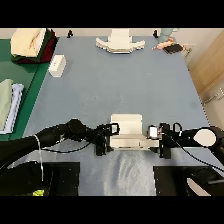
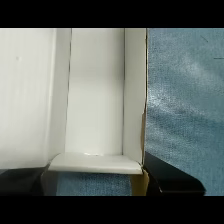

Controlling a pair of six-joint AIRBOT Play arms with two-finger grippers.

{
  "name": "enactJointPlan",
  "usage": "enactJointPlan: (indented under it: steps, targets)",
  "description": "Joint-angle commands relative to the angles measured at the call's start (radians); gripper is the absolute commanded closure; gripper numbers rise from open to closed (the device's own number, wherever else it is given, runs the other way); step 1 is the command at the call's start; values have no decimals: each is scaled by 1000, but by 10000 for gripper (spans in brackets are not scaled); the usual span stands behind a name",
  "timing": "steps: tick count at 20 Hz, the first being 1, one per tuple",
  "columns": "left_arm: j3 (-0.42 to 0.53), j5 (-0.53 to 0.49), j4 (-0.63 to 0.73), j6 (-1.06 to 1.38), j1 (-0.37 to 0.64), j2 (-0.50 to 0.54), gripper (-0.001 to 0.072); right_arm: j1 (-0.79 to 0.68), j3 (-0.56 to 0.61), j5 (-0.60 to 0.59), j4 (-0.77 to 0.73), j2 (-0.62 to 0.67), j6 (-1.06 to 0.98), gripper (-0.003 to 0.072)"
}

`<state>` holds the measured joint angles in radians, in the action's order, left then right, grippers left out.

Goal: Fold the box.

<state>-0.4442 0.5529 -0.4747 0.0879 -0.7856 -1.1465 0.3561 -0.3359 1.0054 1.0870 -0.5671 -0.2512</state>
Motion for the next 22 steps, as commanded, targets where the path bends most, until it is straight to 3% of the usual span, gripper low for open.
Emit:
enactJointPlan:
  steps: [1,3,8,9,11,14,15,16,17,22]
  targets:
    - [0,0,0,1,0,0,286,1,11,-83,-95,-72,133,101]
    - [0,0,0,0,0,0,285,1,11,-77,-150,-112,150,149]
    - [0,0,0,0,0,0,285,52,11,-79,-191,-122,155,424]
    - [0,0,0,0,0,-1,285,68,11,-100,-196,-130,155,427]
    - [0,0,0,0,0,-1,285,97,11,-153,-205,-148,156,516]
    - [0,0,0,0,0,0,286,140,11,-220,-216,-192,155,519]
    - [0,0,0,0,0,0,286,151,11,-227,-219,-205,155,449]
    - [0,0,0,0,0,0,285,156,11,-229,-235,-218,154,191]
    - [0,0,0,0,0,0,286,156,11,-229,-251,-226,142,44]
    - [0,0,0,0,0,0,285,156,11,-223,-254,-229,135,19]
